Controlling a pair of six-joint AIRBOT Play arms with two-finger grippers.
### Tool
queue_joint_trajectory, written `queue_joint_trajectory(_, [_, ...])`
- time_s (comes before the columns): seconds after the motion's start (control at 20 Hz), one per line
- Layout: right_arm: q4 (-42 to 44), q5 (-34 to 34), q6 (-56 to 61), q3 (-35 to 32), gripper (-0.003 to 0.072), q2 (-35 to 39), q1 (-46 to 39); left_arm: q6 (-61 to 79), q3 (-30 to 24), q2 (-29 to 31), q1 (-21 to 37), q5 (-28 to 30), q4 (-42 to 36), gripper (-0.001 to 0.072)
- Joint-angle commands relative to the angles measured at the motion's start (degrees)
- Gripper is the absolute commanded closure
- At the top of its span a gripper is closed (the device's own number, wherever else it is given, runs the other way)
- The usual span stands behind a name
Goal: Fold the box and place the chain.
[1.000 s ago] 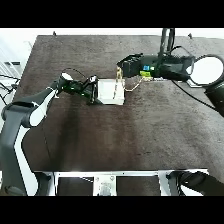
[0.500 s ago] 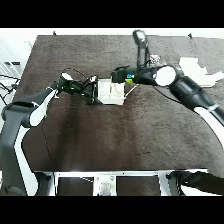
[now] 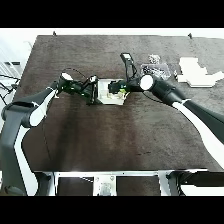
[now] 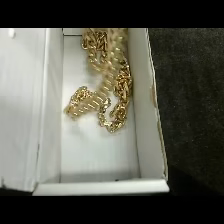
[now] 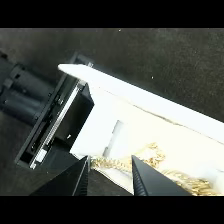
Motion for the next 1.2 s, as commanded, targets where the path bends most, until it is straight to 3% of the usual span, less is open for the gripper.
queue_joint_trajectory(0.0, [-4.2, 1.6, -1.8, 0.0, 0.035, 3.1, -2.8, 0.0, 0.0, 0.0, 0.0, 0.0, 0.0, 0.0287])
queue_joint_trajectory(0.05, [-5.0, 1.6, -1.7, 0.0, 0.0343, 3.7, -4.8, 0.0, 0.0, 0.0, 0.0, 0.0, 0.0, 0.0287])
queue_joint_trajectory(0.15, [-4.6, 1.7, -1.8, 0.0, 0.0204, 3.8, -8.3, 0.0, 0.0, 0.0, 0.0, 0.0, 0.0, 0.0286])
queue_joint_trajectory(0.2, [-5.2, 1.7, -1.8, -0.1, 0.0192, 3.8, -9.9, 0.0, 0.0, 0.0, 0.0, 0.0, 0.0, 0.0287])
queue_joint_trajectory(0.35, [-5.2, -1.5, 0.5, -2.7, 0.0192, 3.5, -15.5, 0.0, 0.0, 0.0, 0.0, 0.0, 0.0, 0.0287])
queue_joint_trajectory(0.5, [-4.7, -13.8, 4.9, -6.9, 0.0191, 0.8, -20.2, 0.0, 0.0, 0.0, 0.0, 0.0, 0.0, 0.0287])
queue_joint_trajectory(0.6, [-1.0, -18.8, 6.2, -6.7, 0.0143, -3.3, -21.3, 0.0, 0.0, 0.0, 0.0, 0.1, 0.0, 0.0287])
queue_joint_trajectory(0.95, [5.0, -19.3, 6.2, 2.6, 0.0145, -19.3, -21.1, 0.0, 0.0, 0.0, 0.0, 0.1, 0.0, 0.0286])
queue_joint_trajectory(1.15, [7.2, -18.3, 6.1, 4.5, 0.0171, -20.7, -21.2, 0.0, 0.0, 0.0, 0.0, 0.1, 0.0, 0.0287])
